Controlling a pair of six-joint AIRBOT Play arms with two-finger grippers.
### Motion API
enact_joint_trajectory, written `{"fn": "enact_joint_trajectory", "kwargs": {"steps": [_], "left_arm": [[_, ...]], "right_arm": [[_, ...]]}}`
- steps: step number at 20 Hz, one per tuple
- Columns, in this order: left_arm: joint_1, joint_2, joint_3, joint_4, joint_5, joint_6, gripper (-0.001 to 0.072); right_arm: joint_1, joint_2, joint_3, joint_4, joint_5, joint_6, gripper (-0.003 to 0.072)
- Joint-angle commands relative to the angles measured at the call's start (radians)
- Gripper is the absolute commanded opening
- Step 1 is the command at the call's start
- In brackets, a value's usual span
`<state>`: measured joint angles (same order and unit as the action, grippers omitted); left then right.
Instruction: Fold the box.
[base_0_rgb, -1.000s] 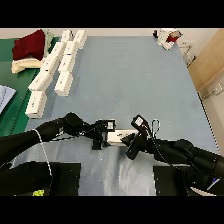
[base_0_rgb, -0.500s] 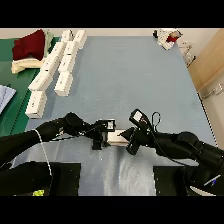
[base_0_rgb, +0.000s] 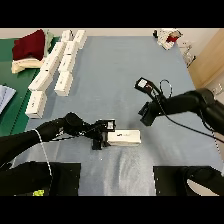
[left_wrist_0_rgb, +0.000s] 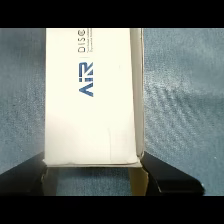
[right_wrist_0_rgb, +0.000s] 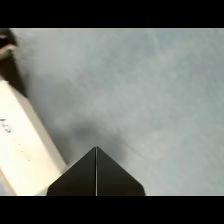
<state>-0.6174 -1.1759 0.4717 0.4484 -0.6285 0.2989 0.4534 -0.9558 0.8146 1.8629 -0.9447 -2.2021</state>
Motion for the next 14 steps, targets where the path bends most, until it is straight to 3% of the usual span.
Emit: {"fn": "enact_joint_trajectory", "kwargs": {"steps": [1, 4, 14], "left_arm": [[0.0, 0.0, 0.0, 0.0, 0.0, 0.0, 0.0449], [0.0, 0.0, 0.0, 0.0, 0.0, 0.0, 0.0449], [0.0, 0.001, 0.0, 0.0, 0.0, 0.0, 0.0449]], "right_arm": [[-0.122, -0.146, 0.129, -0.042, -0.111, -0.05, 0.0005], [-0.13, -0.198, 0.148, -0.065, -0.097, -0.05, 0.0005], [-0.13, -0.203, 0.148, -0.06, -0.081, -0.039, 0.0005]]}}
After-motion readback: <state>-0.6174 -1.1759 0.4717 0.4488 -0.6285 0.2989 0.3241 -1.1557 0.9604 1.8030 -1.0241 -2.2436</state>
